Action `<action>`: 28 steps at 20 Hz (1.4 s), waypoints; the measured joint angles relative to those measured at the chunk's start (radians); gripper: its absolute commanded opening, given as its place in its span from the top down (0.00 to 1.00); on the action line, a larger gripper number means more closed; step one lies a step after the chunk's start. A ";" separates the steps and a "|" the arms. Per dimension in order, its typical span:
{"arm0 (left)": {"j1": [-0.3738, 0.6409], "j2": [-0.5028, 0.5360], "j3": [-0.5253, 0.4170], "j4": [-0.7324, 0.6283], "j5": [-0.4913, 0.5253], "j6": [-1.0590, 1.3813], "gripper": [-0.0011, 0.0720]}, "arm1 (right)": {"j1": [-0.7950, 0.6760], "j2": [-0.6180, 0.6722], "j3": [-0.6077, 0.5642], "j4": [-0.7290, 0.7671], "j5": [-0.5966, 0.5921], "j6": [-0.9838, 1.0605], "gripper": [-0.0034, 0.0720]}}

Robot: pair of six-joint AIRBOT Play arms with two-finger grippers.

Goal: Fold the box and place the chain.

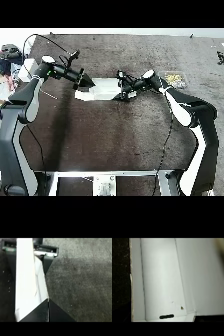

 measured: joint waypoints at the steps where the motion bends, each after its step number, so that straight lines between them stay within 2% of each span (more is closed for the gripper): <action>1: -0.007 0.000 0.000 0.000 0.007 0.000 0.97 | 0.000 0.000 0.000 0.000 0.000 0.000 0.33; 4: -0.019 0.000 0.000 -0.003 0.059 -0.002 0.97 | 0.000 0.000 0.000 0.000 0.000 0.000 0.33; 8: -0.026 0.000 -0.004 -0.005 0.184 -0.025 0.97 | 0.000 0.000 0.000 0.000 0.000 0.000 0.33; 15: -0.027 0.000 -0.070 -0.004 0.375 -0.052 0.97 | 0.000 0.000 0.000 0.001 0.000 0.000 0.33; 19: -0.028 0.000 -0.103 0.010 0.412 -0.055 0.97 | 0.000 0.000 0.000 0.001 0.000 0.000 0.32; 28: -0.029 0.005 -0.148 0.038 0.426 -0.055 0.97 | 0.000 0.000 0.000 0.001 0.000 0.000 0.33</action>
